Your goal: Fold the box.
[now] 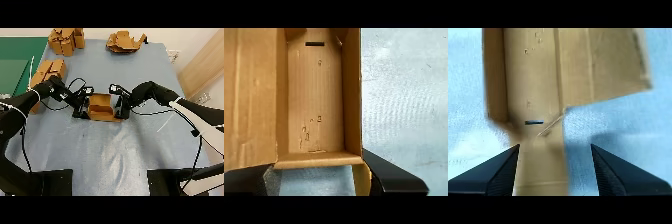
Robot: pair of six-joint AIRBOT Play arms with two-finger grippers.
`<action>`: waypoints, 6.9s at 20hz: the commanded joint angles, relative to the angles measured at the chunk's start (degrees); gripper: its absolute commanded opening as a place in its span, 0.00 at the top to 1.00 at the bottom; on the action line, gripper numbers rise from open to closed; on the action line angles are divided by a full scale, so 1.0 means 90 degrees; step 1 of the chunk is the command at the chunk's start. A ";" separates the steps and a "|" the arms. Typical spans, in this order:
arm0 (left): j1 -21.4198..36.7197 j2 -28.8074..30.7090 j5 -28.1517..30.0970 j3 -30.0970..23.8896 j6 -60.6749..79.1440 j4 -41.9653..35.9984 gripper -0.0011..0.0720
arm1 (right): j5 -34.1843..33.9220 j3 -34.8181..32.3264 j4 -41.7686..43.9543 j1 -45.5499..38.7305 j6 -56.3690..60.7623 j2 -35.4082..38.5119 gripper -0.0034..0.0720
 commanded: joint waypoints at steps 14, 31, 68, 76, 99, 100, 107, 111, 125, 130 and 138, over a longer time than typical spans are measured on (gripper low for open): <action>0.0005 0.0000 0.0024 0.0000 -0.0335 0.0036 0.60 | 0.0988 0.0508 0.2574 0.0440 0.0816 0.0512 0.95; 0.0005 0.0000 0.0197 0.0000 -0.0328 0.0039 0.60 | -0.1829 0.3317 0.0962 0.0046 0.4170 -0.2769 0.95; 0.0010 0.0000 0.0255 0.0000 -0.0330 0.0063 0.60 | 0.1324 -0.1287 0.0583 0.0036 -0.0974 0.0920 0.28; 0.0010 0.0000 0.0260 0.0000 -0.0321 0.0063 0.60 | 0.0925 -0.1183 0.0940 0.0148 -0.0974 0.0894 0.40; 0.0005 0.0000 0.0257 0.0000 -0.0313 0.0061 0.60 | 0.1749 -0.1100 0.0923 0.0459 -0.0974 0.0563 0.58; 0.0005 0.0000 0.0257 0.0000 -0.0313 0.0058 0.60 | 0.1739 -0.1098 0.0930 0.0474 -0.0974 0.0549 0.58; 0.0005 0.0000 0.0257 0.0000 -0.0311 0.0058 0.60 | 0.1960 -0.0891 0.0979 0.0619 -0.0974 0.0423 0.65; 0.0005 0.0000 0.0262 0.0000 -0.0311 0.0058 0.60 | 0.1953 -0.0872 0.1093 0.0675 -0.0974 0.0301 0.65; 0.0005 0.0000 0.0257 0.0000 -0.0311 0.0058 0.60 | 0.1783 -0.0376 0.1202 0.0840 -0.0971 -0.0124 0.41; 0.0005 0.0000 0.0257 0.0000 -0.0311 0.0058 0.60 | 0.1780 -0.0379 0.1061 0.0838 -0.0971 -0.0124 0.25; 0.0005 0.0000 0.0257 0.0000 -0.0311 0.0061 0.60 | 0.1773 -0.0379 0.0957 0.0838 -0.0969 -0.0124 0.17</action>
